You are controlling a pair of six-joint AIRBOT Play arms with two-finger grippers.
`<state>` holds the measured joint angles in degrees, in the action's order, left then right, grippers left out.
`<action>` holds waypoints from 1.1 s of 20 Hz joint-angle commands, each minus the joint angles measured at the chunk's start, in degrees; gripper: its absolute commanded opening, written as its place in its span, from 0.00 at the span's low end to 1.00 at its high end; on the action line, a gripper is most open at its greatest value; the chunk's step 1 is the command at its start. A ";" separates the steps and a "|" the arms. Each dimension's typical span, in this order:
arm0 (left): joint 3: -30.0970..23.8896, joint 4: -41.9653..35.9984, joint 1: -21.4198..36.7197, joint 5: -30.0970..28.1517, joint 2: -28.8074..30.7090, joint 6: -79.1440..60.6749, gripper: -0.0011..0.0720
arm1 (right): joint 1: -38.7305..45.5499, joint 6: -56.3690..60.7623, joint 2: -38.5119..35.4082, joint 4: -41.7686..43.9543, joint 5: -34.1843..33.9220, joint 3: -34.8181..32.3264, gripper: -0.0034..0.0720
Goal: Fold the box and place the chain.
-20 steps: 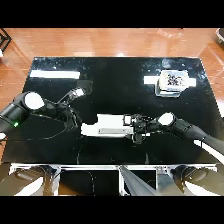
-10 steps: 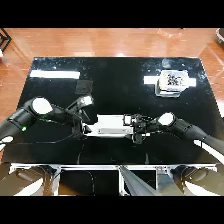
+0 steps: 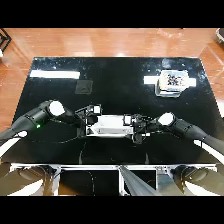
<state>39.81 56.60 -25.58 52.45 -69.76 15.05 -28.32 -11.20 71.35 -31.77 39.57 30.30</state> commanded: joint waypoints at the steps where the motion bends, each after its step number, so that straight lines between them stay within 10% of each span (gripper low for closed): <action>1: 0.00 -1.77 -0.20 -0.90 -0.72 -0.57 0.84 | -0.02 0.02 0.04 0.02 0.00 -0.04 0.60; 22: 0.00 -0.33 -3.34 -1.40 -0.72 -1.62 0.50 | -0.02 0.02 0.04 0.02 0.00 -0.04 0.60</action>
<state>39.81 56.29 -28.88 51.57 -70.43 13.47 -28.32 -11.18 71.35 -31.75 39.53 30.30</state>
